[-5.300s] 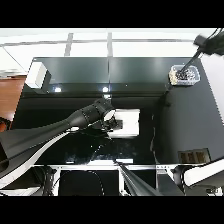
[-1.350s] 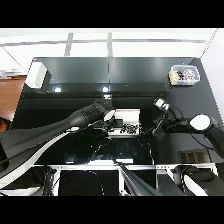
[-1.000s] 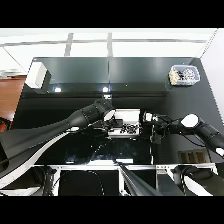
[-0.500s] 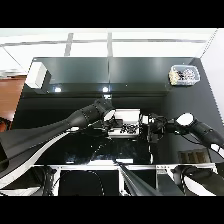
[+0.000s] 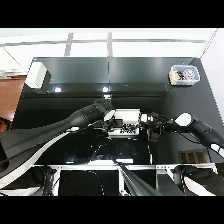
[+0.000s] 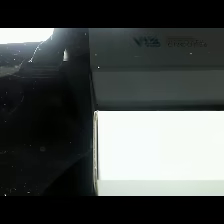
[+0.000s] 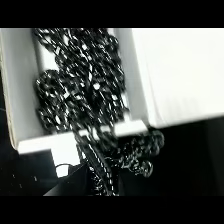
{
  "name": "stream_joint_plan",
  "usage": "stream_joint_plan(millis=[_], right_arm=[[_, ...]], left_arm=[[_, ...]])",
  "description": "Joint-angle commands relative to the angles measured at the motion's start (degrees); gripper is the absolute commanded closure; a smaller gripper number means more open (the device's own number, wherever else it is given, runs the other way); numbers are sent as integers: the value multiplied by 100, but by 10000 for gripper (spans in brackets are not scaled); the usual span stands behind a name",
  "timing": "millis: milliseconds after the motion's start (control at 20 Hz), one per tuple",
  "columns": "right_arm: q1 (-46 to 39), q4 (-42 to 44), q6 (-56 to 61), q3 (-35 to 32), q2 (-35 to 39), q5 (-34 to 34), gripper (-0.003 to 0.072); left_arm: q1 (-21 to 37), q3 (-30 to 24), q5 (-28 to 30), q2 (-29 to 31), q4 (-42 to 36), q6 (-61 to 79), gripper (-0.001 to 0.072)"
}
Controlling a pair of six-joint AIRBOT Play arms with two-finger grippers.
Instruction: Fold the box and place the chain.
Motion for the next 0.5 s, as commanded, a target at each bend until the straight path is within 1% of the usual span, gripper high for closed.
stream_joint_plan(millis=[0, 150, 300, 400, 450], right_arm=[[-20, -492, 951, 37, 306, -20, 670], [-122, -483, 2181, 129, 925, 203, 670], [-120, -356, 3244, 367, 1604, 780, 670], [-122, 105, 3637, 605, 2013, 1191, 670], [-122, 457, 3692, 693, 2175, 1290, 670]], left_arm=[[0, 2, 2, 2, 2, 2, 680], [0, 2, 0, 2, 2, 2, 680], [0, 2, 2, 2, 2, 2, 679], [0, 2, 2, 2, 2, 2, 679], [0, 2, 2, 2, 2, 2, 680]])
